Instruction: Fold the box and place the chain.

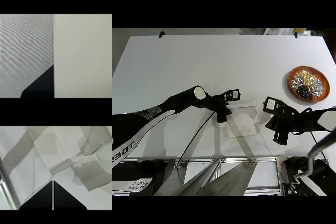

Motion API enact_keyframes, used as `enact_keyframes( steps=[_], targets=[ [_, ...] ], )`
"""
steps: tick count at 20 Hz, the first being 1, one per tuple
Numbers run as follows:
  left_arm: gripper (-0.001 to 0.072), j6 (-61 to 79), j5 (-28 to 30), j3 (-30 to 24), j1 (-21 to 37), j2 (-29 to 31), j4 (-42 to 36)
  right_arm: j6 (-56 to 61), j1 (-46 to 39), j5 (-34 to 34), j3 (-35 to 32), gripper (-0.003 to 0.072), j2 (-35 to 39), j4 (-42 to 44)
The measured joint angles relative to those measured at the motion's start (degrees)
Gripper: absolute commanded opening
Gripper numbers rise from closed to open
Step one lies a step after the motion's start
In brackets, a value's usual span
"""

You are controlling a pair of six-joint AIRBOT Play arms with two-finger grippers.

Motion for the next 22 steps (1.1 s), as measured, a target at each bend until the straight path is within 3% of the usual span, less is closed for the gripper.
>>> enact_keyframes(
  steps=[2,3,4,5,15,22],
  targets=[
    [0.0009,0.00,0.00,0.02,0.00,0.00,0.00,-3.13,1.73,-1.14,-1.31,0.0062,-1.55,-0.46],
    [0.0009,0.00,-0.02,0.00,0.00,0.00,0.00,-4.52,2.67,-1.73,-1.99,0.0219,-2.36,-0.66],
    [0.0009,0.00,-0.02,0.02,0.00,0.00,0.00,-5.70,3.43,-2.36,-2.62,0.0499,-3.04,-0.70],
    [0.0009,0.00,-0.02,0.02,0.00,0.00,0.02,-6.93,3.76,-3.34,-3.43,0.0708,-3.54,-0.39],
    [0.0009,0.00,-0.07,0.00,0.00,0.00,0.02,-19.91,9.33,-26.34,-15.72,0.0698,-4.44,-1.29],
    [0.0009,0.00,-0.07,0.00,0.00,0.00,0.02,-22.03,10.67,-36.41,-19.56,0.0692,-4.63,-4.22]
  ],
)
